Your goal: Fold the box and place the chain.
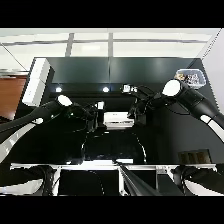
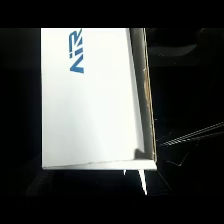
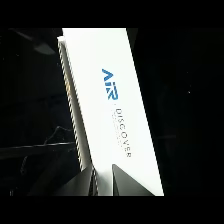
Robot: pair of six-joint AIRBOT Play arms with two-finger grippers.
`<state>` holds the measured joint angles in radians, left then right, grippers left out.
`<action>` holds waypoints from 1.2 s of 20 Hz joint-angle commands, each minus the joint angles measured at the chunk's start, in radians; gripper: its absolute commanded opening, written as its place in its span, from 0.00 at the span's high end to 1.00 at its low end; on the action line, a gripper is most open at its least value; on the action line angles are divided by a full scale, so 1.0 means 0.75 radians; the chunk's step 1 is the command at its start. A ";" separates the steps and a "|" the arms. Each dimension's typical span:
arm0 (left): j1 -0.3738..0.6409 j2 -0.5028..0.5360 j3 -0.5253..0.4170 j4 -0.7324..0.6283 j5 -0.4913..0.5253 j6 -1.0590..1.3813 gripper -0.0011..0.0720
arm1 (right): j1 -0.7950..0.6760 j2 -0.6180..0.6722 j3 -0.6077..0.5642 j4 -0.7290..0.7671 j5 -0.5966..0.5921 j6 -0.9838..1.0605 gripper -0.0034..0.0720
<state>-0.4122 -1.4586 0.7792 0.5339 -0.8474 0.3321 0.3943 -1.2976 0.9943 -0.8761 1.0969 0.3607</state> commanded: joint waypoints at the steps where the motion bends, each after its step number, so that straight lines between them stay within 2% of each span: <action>1: -0.001 -0.001 0.001 0.001 -0.002 0.002 0.48 | 0.001 0.000 -0.001 0.001 0.007 0.003 0.78; 20: -0.001 -0.001 0.001 0.001 -0.002 0.002 0.48 | 0.001 -0.015 -0.001 0.003 0.050 0.037 0.78; 24: -0.001 -0.001 0.001 0.001 -0.002 0.002 0.48 | 0.001 -0.015 -0.001 0.003 0.059 0.038 0.74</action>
<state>-0.4126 -1.4586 0.7792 0.5346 -0.8509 0.3336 0.3950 -1.3083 0.9936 -0.8753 1.1328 0.3862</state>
